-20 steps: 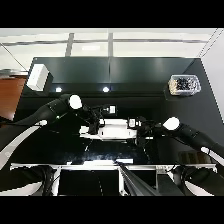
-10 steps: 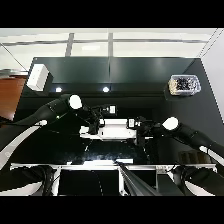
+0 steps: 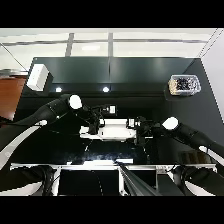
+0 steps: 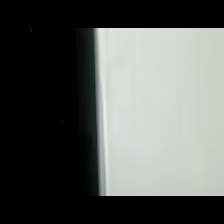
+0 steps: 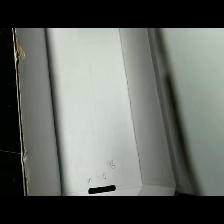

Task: Fold the box and place the chain.

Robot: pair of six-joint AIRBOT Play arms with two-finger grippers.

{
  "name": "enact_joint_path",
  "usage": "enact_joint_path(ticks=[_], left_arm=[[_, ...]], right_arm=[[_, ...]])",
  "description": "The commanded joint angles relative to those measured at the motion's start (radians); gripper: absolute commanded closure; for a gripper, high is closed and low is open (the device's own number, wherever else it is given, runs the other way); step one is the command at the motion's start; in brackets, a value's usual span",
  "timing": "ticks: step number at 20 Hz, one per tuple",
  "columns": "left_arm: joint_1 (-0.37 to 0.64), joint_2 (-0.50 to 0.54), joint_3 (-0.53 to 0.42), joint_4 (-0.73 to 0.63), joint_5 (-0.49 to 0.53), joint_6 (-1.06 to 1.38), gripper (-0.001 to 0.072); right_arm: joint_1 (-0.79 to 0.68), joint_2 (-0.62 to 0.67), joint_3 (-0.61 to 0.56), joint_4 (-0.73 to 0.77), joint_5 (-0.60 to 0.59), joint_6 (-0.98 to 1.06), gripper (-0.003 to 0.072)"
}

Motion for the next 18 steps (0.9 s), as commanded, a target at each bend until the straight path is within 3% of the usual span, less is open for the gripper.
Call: enact_joint_path(ticks=[1, 2, 3, 4, 17, 18], left_arm=[[0.000, 0.000, 0.000, 0.000, 0.000, 0.001, 0.0678], [0.000, 0.000, 0.000, 0.000, 0.000, 0.001, 0.0678], [0.000, 0.000, 0.000, 0.000, 0.000, 0.001, 0.0678], [0.000, 0.000, 0.000, 0.000, 0.000, 0.001, 0.0678], [0.000, 0.003, 0.000, 0.001, -0.005, -0.042, 0.0675], [0.000, 0.007, 0.000, 0.003, -0.011, -0.044, 0.0633]], right_arm=[[0.001, -0.001, 0.000, 0.000, 0.000, 0.000, -0.0025], [0.001, -0.001, 0.000, 0.000, 0.000, 0.000, -0.0025], [0.001, -0.001, 0.000, 0.000, 0.000, 0.000, 0.0032], [0.001, -0.001, 0.000, 0.001, 0.000, 0.000, 0.0152], [0.001, -0.001, 0.000, 0.000, -0.001, 0.000, 0.0142], [0.001, -0.001, 0.000, 0.000, -0.001, 0.000, 0.0141]])
